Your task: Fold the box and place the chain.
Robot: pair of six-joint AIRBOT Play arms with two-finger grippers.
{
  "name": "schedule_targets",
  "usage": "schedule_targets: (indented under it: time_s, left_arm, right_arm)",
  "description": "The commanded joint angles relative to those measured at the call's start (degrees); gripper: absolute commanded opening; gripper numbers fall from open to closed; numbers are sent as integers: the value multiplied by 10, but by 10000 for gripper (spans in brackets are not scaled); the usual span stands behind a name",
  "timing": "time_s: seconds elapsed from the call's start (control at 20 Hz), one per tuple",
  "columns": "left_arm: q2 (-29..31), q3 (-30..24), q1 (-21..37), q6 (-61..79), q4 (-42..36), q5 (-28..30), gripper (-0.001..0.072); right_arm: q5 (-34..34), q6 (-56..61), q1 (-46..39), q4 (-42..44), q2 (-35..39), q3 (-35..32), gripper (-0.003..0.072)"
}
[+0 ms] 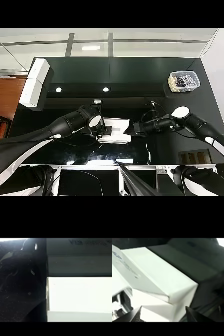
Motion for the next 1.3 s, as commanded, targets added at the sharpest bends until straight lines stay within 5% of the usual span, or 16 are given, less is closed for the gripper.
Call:
schedule_targets:
  time_s: [0.0,0.4,0.45,0.95,1.05,1.25]
  left_arm:
    - [0,0,0,0,0,0,30]
    - [0,0,0,0,0,0,30]
    - [0,0,0,0,0,0,30]
    - [0,0,0,0,0,0,29]
    - [0,0,0,0,0,0,30]
    - [0,0,0,0,0,0,29]
  right_arm:
    - [-66,106,59,-76,0,24,639]
    - [-111,521,207,-434,0,115,635]
    - [-113,548,218,-446,0,115,556]
    - [-50,698,289,-568,-38,169,493]
    - [-48,720,299,-576,-50,170,369]
    - [-44,737,308,-581,-78,179,349]
